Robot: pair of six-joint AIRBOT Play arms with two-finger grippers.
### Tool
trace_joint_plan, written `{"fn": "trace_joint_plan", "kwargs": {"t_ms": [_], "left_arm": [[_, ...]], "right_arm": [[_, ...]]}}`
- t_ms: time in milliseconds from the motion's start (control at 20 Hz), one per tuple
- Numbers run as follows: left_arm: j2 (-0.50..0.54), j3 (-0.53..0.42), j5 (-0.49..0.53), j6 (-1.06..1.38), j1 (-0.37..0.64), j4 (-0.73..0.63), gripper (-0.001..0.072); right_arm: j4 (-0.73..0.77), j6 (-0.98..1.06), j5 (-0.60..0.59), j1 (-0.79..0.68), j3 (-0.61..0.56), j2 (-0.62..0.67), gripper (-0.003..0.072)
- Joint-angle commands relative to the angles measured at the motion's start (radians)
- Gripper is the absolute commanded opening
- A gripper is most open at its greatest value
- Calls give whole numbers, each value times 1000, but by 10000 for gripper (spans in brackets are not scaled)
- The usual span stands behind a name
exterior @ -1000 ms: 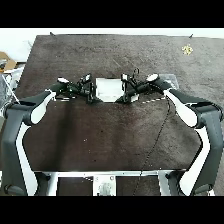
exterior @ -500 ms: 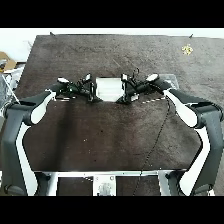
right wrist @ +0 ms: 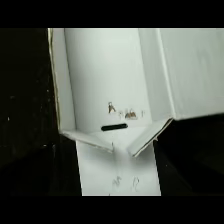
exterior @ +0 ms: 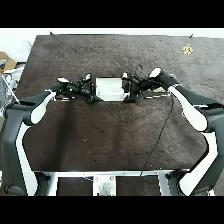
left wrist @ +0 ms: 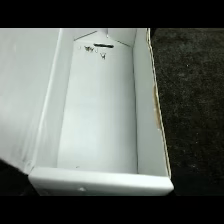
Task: Fold the box and place the chain.
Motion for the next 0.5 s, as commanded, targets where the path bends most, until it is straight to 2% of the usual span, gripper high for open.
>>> {"fn": "trace_joint_plan", "kwargs": {"t_ms": [0,100,150,200,250,300,350,400,450], "left_arm": [[0,1,-4,2,0,4,412],[0,1,-4,2,0,3,412],[0,1,-5,2,0,4,412],[0,1,-4,2,0,3,412],[0,1,-4,2,0,4,412],[0,1,-4,2,0,4,412],[0,1,-4,2,0,4,412],[0,1,-4,2,0,3,412],[0,1,-4,2,0,4,412]], "right_arm": [[-122,126,-2,0,1,78,683],[-122,184,6,0,1,126,674],[-101,193,19,0,1,145,560],[-48,193,37,0,1,155,408],[24,191,50,0,1,154,310],[95,167,65,1,1,145,182],[159,134,64,3,1,132,136],[214,88,53,3,1,119,133],[263,43,25,3,1,107,9]]}}
